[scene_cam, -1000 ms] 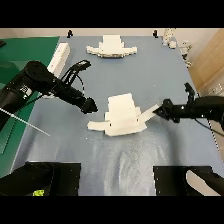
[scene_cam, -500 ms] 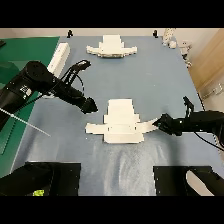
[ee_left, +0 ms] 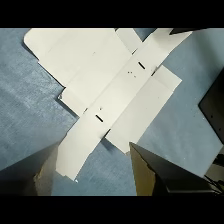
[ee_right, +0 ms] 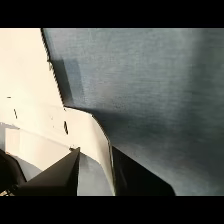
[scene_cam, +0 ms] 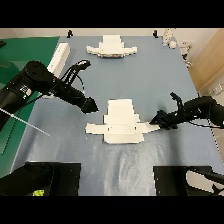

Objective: Fold the box.

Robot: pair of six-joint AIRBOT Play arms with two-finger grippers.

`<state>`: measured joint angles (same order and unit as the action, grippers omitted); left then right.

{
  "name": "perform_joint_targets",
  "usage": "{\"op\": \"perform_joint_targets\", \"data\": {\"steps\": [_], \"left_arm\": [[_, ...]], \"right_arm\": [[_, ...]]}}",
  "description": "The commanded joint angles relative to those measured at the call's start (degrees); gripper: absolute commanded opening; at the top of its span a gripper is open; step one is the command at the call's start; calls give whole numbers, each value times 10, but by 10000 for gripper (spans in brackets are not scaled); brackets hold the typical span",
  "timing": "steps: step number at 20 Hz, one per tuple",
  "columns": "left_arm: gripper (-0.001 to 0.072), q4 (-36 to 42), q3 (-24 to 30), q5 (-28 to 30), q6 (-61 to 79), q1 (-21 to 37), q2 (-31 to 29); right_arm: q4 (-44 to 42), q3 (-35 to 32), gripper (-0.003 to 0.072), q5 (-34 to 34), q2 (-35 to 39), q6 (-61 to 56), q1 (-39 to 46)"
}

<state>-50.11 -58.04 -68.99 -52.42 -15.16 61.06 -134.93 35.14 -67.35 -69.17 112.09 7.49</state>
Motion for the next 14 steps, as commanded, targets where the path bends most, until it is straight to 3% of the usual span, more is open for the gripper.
{"op": "perform_joint_targets", "data": {"steps": [1,8,9,11,14], "left_arm": [[691,0,0,2,0,-2,0],[691,0,0,27,0,-2,0],[691,1,0,29,0,-2,0],[691,2,0,28,-2,-2,0],[691,18,0,23,-3,-2,0]], "right_arm": [[-15,13,316,-16,-42,25,-12],[-20,13,306,-5,-41,25,-16],[-20,13,256,-6,-41,26,-16],[-29,12,30,-9,-41,52,-26],[-50,8,-4,-5,-32,78,-68]]}}
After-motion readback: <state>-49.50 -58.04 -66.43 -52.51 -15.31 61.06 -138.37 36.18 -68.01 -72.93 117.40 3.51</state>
